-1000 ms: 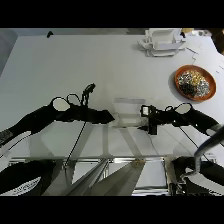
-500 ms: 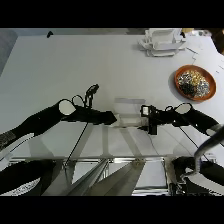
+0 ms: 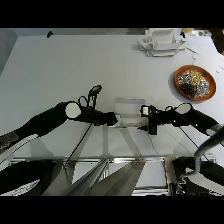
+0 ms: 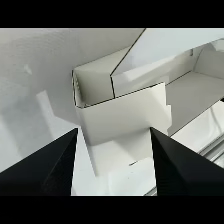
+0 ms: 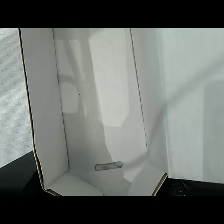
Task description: Fold the box and place the chain.
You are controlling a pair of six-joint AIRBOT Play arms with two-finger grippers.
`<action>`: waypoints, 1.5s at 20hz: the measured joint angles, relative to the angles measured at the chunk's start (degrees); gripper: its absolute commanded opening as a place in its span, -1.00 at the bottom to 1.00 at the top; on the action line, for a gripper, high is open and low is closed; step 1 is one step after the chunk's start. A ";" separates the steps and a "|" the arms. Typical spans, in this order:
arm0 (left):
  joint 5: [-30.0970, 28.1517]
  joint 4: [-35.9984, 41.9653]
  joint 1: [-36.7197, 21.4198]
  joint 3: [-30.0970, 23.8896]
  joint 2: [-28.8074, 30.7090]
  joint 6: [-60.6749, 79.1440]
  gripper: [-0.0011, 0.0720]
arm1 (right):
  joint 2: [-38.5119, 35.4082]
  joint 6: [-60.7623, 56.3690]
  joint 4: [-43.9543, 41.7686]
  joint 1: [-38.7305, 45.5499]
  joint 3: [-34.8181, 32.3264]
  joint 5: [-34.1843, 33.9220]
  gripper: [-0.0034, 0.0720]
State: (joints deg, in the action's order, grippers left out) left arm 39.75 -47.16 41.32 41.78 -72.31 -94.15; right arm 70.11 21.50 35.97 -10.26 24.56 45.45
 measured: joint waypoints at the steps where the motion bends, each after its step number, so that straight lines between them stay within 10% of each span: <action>1: 0.17 -1.11 0.44 0.59 -0.44 -1.27 0.42 | 0.00 0.00 0.02 0.00 0.00 0.00 -0.09; 30: 11.65 -21.00 6.08 14.01 -7.87 -28.41 0.38 | 0.00 0.00 0.00 0.00 0.00 0.00 -0.09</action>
State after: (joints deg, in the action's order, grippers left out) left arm 51.40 -68.16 47.40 55.79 -80.18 -122.56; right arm 70.11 21.50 35.97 -10.26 24.56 45.45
